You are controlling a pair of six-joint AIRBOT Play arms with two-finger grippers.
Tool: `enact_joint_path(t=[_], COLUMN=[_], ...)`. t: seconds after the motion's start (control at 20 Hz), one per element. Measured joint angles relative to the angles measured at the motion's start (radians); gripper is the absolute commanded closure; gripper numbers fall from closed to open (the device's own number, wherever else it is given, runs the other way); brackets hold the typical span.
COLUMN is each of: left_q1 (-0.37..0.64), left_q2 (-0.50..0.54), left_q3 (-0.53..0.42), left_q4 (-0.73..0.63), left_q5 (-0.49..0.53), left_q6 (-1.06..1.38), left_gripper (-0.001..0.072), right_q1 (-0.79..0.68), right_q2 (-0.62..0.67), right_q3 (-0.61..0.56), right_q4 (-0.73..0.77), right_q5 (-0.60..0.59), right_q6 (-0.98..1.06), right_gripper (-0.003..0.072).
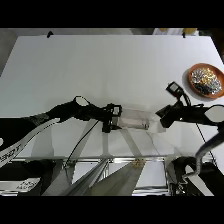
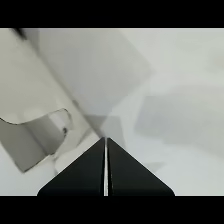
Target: Fold the box and place the chain.
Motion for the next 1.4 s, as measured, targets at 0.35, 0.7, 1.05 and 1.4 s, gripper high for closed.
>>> enact_joint_path(t=[0.35,0.7,1.05,1.4], left_q1=[0.0,0.0,0.0,0.0], left_q2=[0.0,0.0,0.0,0.0], left_q3=[0.0,0.0,0.0,0.0], left_q4=[-0.003,-0.003,-0.003,-0.004], left_q5=[0.0,0.0,0.0,0.0], left_q6=[0.0,0.0,0.0,-0.001], left_gripper=[0.0695,0.0695,0.0695,0.0695], right_q1=[-0.201,-0.237,-0.178,-0.107], right_q2=[-0.081,-0.147,-0.231,-0.241], right_q3=[0.074,-0.047,-0.123,-0.132], right_q4=[-0.201,-0.138,0.017,0.073], right_q5=[0.174,0.22,0.164,0.13], right_q6=[0.4,0.487,0.414,0.389], right_gripper=[0.0668,0.0668,0.0668,0.0645])
